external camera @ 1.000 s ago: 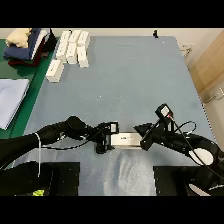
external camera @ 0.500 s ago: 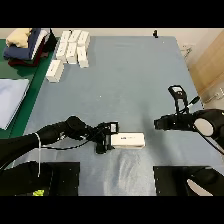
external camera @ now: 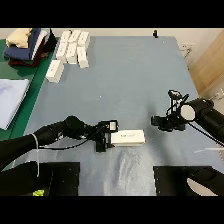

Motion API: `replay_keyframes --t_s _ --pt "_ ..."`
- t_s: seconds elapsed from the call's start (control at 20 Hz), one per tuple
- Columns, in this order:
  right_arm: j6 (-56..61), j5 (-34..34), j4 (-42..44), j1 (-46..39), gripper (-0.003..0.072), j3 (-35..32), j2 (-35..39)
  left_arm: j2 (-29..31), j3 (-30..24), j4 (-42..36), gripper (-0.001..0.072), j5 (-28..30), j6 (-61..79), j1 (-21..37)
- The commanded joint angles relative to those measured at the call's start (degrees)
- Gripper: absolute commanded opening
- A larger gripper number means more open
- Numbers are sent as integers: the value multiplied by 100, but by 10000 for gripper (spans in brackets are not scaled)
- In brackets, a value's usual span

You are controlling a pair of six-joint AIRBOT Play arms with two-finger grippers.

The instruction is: Fold the box.

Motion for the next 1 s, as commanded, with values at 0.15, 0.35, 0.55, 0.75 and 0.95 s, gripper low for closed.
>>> replay_keyframes --t_s 0.15,0.35,0.55,0.75,0.95 --pt "262 -114 -35 -7 2 17 -94 905 4 352 405 1606 -1978 844" --pt "260 -188 -74 -7 2 20 -94 1060 4 437 405 2625 -2844 2592" --pt "258 -254 -74 -7 2 20 -94 671 107 442 405 2573 -2841 4291" --pt "258 -363 -72 -7 2 20 -94 -273 876 444 406 2326 -2841 4830" --pt "260 -369 -70 -7 2 17 -94 -1292 1910 442 405 2100 -2868 4822"
